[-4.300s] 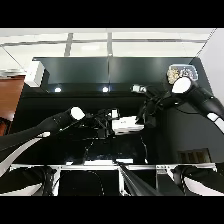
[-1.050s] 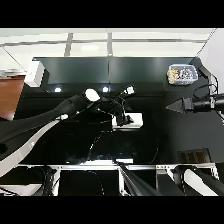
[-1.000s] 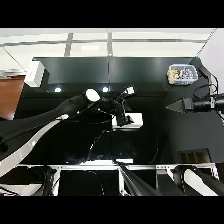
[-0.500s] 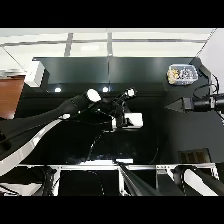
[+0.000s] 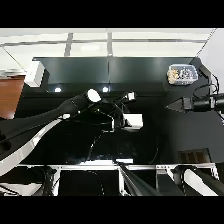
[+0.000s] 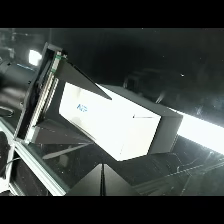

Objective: Fold the box and place the chain.

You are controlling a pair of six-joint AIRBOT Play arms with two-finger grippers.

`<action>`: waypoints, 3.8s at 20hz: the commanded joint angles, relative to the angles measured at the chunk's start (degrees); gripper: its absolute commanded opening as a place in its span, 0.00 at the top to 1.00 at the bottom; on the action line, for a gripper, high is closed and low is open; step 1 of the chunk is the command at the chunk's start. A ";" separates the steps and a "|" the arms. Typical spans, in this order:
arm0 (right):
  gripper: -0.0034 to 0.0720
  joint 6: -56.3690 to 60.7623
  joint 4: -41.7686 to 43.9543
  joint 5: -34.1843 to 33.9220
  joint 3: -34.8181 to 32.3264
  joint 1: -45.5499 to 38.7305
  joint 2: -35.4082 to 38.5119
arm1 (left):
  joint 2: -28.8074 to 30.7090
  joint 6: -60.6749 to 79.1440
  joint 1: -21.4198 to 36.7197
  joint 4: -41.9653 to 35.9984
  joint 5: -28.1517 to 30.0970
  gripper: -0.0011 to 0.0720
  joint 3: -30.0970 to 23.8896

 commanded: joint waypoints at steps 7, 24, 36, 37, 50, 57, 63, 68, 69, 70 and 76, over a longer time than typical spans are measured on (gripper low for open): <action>0.94 0.02 0.00 -0.26 0.04 0.00 0.00 | -1.40 0.46 -1.57 1.55 1.84 0.01 0.07; 0.94 0.87 -0.02 -1.27 0.04 -0.02 0.00 | 0.11 -26.80 -5.07 22.08 -1.11 0.72 8.63; 0.94 0.85 -0.02 -1.79 0.02 0.00 0.00 | 23.74 -60.13 46.49 45.18 -20.26 0.74 -7.15; 0.94 0.85 0.00 -2.38 -0.09 0.00 0.00 | 24.65 -60.15 53.59 44.87 -19.39 0.74 -9.53; 0.94 4.61 0.24 -10.27 -2.32 0.13 0.00 | 9.62 -34.05 73.66 26.71 -1.44 0.74 -4.76; 0.94 5.42 0.17 -13.35 -2.32 3.63 0.00 | 2.84 -35.74 68.04 33.20 5.84 0.74 1.77; 0.94 6.03 0.04 -15.76 -2.32 6.21 0.00 | 2.82 -37.53 67.10 33.99 12.57 0.74 1.77; 0.94 7.48 0.07 -15.28 -2.32 6.93 0.00 | 4.20 -40.74 65.90 31.63 11.02 0.01 3.54; 0.94 7.48 0.02 -14.80 -2.32 7.04 0.00 | 5.18 -42.99 65.92 31.65 9.14 0.01 5.18; 0.94 7.48 0.07 -14.29 -2.32 7.10 0.00 | 6.36 -45.70 65.99 31.65 7.04 0.01 6.99; 0.94 6.93 -1.38 -17.57 -2.34 10.14 0.00 | 18.67 -66.27 65.53 27.65 -9.66 0.92 12.13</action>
